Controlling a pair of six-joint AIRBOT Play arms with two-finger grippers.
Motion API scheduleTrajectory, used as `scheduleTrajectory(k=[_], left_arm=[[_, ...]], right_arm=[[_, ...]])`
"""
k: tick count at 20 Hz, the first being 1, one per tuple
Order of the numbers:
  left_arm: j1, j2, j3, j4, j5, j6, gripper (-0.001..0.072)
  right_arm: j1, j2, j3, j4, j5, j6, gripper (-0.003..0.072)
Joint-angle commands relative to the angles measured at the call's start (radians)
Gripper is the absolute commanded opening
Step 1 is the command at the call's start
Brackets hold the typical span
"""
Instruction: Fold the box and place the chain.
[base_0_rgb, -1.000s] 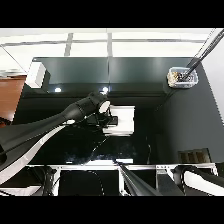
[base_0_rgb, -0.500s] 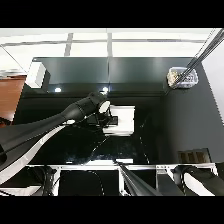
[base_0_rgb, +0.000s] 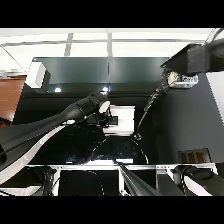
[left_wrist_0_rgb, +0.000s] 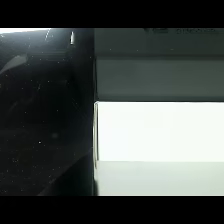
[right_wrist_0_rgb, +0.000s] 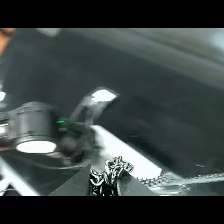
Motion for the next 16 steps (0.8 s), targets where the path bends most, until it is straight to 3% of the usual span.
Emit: scheduleTrajectory(k=[1,8,16], left_arm=[[0.0,0.0,0.0,0.0,-0.003,0.0,0.003],[0.0,0.0,0.0,0.001,-0.002,0.0,0.003],[0.0,0.0,0.0,0.001,-0.001,0.0,0.003]], right_arm=[[0.07,0.0,-0.072,0.093,-0.059,0.0,0.0019],[0.164,-0.002,-0.229,0.111,-0.14,0.0,0.002],[0.172,-0.002,-0.444,0.188,-0.256,-0.008,0.0019]])
